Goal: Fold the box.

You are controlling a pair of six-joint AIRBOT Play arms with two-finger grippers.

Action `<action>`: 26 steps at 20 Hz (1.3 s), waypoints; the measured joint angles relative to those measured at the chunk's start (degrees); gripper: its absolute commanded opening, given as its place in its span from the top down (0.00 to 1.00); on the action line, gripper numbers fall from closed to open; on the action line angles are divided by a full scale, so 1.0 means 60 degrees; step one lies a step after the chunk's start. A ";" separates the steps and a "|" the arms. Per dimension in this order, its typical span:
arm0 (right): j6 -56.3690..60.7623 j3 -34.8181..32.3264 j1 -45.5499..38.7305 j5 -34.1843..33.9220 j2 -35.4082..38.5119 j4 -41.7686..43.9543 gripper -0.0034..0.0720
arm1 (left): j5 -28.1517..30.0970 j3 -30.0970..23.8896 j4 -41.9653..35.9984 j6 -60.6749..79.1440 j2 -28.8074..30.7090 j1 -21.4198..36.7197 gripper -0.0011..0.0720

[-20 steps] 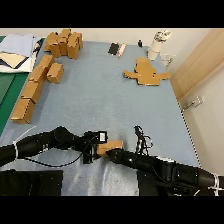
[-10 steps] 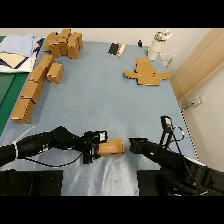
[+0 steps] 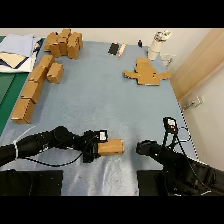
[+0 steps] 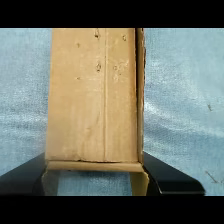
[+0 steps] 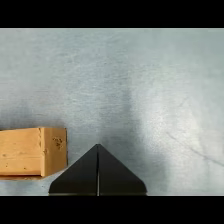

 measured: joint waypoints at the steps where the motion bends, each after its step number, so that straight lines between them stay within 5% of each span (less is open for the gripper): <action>1: 0.0087 0.0004 0.0000 -0.0018 -0.0036 0.0007 0.95 | -0.0022 0.0000 0.0004 0.0000 0.0000 0.0000 0.37; 18: 0.1118 0.0007 0.0000 -0.0142 -0.0098 -0.0299 0.95 | -0.0240 0.0160 -0.0080 -0.0856 0.0149 0.0302 0.37; 26: 0.1268 0.0007 0.0000 -0.0124 -0.0098 -0.0331 0.95 | 0.0295 0.0262 0.1351 -0.4218 0.0998 0.3530 0.37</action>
